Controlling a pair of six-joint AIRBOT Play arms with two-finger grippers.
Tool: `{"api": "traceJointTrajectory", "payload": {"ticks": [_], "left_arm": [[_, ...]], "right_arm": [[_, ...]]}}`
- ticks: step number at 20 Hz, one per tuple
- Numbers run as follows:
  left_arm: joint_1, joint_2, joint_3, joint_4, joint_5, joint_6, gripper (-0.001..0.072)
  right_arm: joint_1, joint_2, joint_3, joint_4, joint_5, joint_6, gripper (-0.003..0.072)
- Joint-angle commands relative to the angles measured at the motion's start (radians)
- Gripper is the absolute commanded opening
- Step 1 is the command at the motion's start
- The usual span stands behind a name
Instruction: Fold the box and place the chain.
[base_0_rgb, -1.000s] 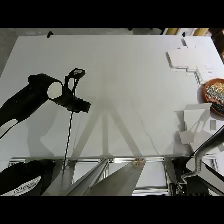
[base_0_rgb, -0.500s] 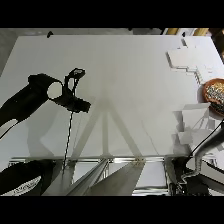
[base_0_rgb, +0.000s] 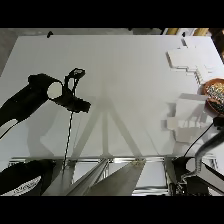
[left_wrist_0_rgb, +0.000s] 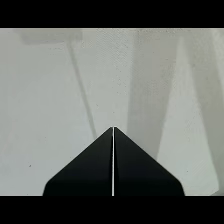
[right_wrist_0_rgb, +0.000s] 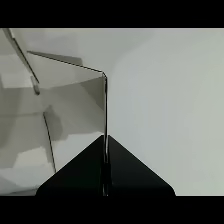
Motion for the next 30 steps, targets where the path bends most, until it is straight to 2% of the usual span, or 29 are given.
{"api": "traceJointTrajectory", "payload": {"ticks": [1,3,5,7,9,13,18,19,21,22,23,26,28,30], "left_arm": [[0.001,0.001,0.000,0.000,0.000,0.000,0.0009],[0.001,0.001,0.000,0.000,0.000,0.000,0.0009],[0.001,0.001,0.000,0.000,0.000,0.000,0.0009],[0.001,0.001,0.000,0.000,0.000,0.000,0.0009],[0.001,0.001,0.000,0.000,0.000,0.000,0.0009],[0.001,0.000,0.000,0.001,0.002,0.001,0.0009],[0.001,0.000,0.000,0.004,0.129,0.005,0.0011],[0.001,0.000,0.000,0.003,0.140,0.035,0.0043],[0.003,-0.002,0.000,-0.063,0.142,0.204,0.0344],[0.010,-0.005,0.000,-0.158,0.140,0.326,0.0395],[0.022,-0.013,0.000,-0.291,0.137,0.474,0.0428],[0.065,-0.050,0.000,-0.647,0.082,0.828,0.0456],[0.080,-0.082,0.000,-0.725,0.052,0.906,0.0466],[0.103,-0.113,0.000,-0.724,0.034,0.908,0.0516]], "right_arm": [[0.170,0.100,-0.010,0.204,0.043,-0.018,0.0015],[0.299,0.152,-0.046,0.245,0.066,-0.037,0.0015],[0.406,0.216,-0.113,0.362,0.048,-0.036,0.0015],[0.499,0.301,-0.208,0.497,-0.019,-0.021,0.0014],[0.601,0.393,-0.303,0.560,-0.102,0.047,0.0014],[0.804,0.504,-0.422,0.567,-0.202,0.159,0.0015],[0.958,0.504,-0.428,0.567,-0.247,0.186,0.0015],[0.970,0.504,-0.428,0.568,-0.253,0.186,0.0015],[0.977,0.504,-0.428,0.568,-0.253,0.186,0.0015],[0.977,0.504,-0.428,0.567,-0.254,0.186,0.0015],[0.977,0.504,-0.428,0.567,-0.254,0.185,0.0016],[0.977,0.504,-0.428,0.567,-0.254,0.185,0.0016],[0.977,0.504,-0.428,0.567,-0.255,0.185,0.0016],[0.977,0.504,-0.428,0.567,-0.259,0.186,0.0016]]}}
